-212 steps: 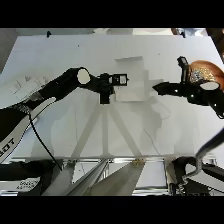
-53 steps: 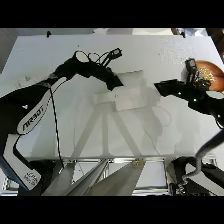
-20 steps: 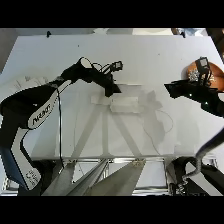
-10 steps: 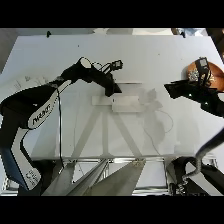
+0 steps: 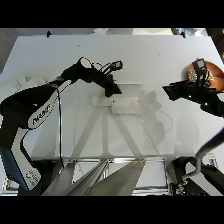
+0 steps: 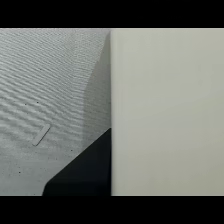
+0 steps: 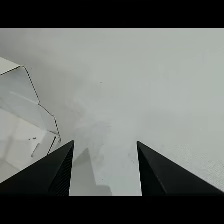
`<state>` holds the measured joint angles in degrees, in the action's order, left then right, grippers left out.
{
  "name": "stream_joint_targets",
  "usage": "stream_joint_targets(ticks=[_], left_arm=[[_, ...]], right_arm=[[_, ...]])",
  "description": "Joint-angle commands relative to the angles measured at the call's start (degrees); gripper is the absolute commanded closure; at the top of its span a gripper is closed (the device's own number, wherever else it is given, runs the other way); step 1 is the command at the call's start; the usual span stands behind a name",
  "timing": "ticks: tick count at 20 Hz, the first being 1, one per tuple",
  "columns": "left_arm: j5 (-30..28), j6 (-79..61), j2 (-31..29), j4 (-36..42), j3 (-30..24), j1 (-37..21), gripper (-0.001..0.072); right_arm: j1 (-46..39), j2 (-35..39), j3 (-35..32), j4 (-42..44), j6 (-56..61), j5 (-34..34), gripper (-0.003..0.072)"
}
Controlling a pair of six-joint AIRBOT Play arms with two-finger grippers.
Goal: Fold the box and place the chain.
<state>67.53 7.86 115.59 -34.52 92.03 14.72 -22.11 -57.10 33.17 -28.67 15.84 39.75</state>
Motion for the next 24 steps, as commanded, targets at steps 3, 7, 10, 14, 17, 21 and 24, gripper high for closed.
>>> stream_joint_targets(ticks=[3,7,10,14,17,21,24], left_arm=[[0.17,-0.04,0.04,0.00,-0.02,0.02,0.0703],[0.17,-0.04,0.04,0.00,-0.02,0.02,0.0703],[0.20,-0.04,0.04,0.00,-0.02,0.02,0.0703],[0.20,-0.04,0.04,0.02,-0.02,0.02,0.0703],[0.20,-0.04,0.04,0.20,0.00,0.02,0.0703],[0.17,-0.04,0.04,0.20,0.00,0.02,0.0702],[0.04,0.00,0.04,0.24,0.00,0.02,0.0701]], right_arm=[[-0.04,-0.02,0.07,0.00,-0.02,0.22,0.0225],[-0.04,0.09,0.09,0.20,-9.81,5.14,0.0222],[-0.04,0.72,0.09,0.24,-14.69,7.39,0.0189],[-0.04,0.83,0.09,-0.02,-14.67,7.30,0.0191],[-0.04,0.83,0.09,-0.02,-14.67,7.17,0.0191],[-0.04,0.83,0.09,-0.04,-14.67,7.13,0.0192],[-0.04,0.83,0.09,-0.02,-14.64,7.10,0.0193]])
